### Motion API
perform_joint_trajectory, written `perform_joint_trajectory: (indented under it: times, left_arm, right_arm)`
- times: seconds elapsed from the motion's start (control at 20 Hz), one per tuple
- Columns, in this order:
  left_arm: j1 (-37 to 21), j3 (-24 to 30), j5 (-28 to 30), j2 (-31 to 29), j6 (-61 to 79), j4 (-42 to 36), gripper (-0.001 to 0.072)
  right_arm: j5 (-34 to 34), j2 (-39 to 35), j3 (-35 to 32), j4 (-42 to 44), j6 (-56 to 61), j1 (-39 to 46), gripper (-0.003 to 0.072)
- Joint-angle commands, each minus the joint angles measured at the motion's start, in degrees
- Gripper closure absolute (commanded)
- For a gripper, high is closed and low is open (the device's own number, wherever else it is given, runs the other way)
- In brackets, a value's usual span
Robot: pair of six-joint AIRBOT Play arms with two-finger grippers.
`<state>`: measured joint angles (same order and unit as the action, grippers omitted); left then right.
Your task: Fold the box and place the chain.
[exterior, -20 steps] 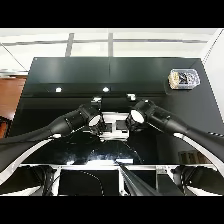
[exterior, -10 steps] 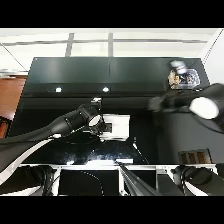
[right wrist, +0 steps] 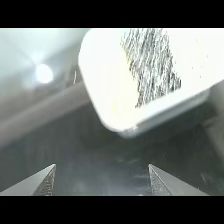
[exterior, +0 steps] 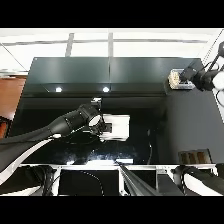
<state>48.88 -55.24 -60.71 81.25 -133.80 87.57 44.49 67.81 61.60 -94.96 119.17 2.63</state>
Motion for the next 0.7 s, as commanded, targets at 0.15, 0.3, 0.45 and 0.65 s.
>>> perform_joint_trajectory:
  times: [0.15, 0.3, 0.45, 0.65]
  left_arm:
    - [-0.02, -0.02, 0.02, -0.02, 0.02, 0.04, 0.0678]
    - [-0.02, -0.02, 0.0, -0.02, 0.02, 0.04, 0.0678]
    - [0.0, -0.02, 0.0, -0.02, 0.02, 0.02, 0.0678]
    - [-0.02, -0.02, 0.0, -0.02, 0.02, 0.02, 0.0678]
  right_arm:
    - [11.67, 25.42, 24.22, 14.43, 8.07, 7.85, 0.0017]
    - [11.39, 31.45, 29.16, 14.36, 12.26, 8.11, 0.0067]
    - [9.97, 34.49, 30.25, 17.25, 13.38, 8.09, 0.0091]
    - [9.16, 36.28, 30.25, 18.03, 14.16, 8.09, 0.0092]
